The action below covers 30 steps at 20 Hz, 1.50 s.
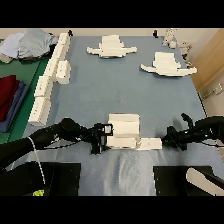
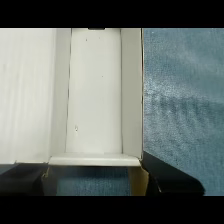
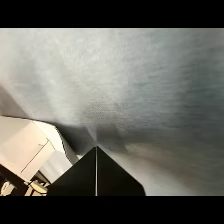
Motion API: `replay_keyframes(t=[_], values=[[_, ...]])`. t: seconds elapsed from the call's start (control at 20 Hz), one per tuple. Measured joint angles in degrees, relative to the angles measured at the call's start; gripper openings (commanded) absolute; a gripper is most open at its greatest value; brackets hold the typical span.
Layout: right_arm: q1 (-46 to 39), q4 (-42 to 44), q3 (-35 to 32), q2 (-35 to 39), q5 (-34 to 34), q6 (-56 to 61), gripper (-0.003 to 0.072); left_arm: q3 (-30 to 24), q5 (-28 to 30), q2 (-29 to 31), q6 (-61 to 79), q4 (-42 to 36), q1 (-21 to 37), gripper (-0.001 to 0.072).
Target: Fold the box.
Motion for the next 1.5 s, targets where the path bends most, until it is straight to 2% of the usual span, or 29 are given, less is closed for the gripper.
replay_keyframes(t=[0.25, 0.55, 0.9, 1.0, 1.2, 1.25, 1.3, 1.5], values=[[1.6, 5.1, -2.8, -0.7, -0.3, -1.8, 0.0, 0.0, 0.0, 0.0, 0.0, 0.0, 0.0, 0.045], [8.5, 9.0, -3.5, -0.9, 1.4, -2.4, 0.0, 0.0, 0.0, 0.0, 0.0, 0.0, 0.0, 0.045], [15.3, 12.9, 0.8, 2.3, 1.2, -2.1, 0.0007, 0.0, 0.0, 0.0, 0.0, 0.0, 0.0, 0.0451], [16.4, 13.3, 1.7, 4.0, -0.1, -1.4, 0.0229, 0.0, 0.0, 0.0, 0.0, 0.0, 0.0, 0.0451], [18.6, 13.6, 2.5, 6.1, -2.1, -1.1, 0.0257, 0.0, 0.0, 0.0, 0.0, 0.0, 0.0, 0.0451], [19.4, 13.6, 2.6, 6.4, -2.4, -1.1, 0.0462, 0.0, 0.0, 0.0, 0.0, 0.0, 0.0, 0.045], [20.2, 13.6, 2.6, 6.7, -2.6, -1.4, 0.0532, 0.0, 0.0, 0.0, 0.0, 0.0, 0.0, 0.0451], [24.9, 13.4, 2.7, 7.2, -1.0, -2.5, 0.0503, 0.0, 0.0, 0.0, 0.0, 0.0, 0.0, 0.0451]])
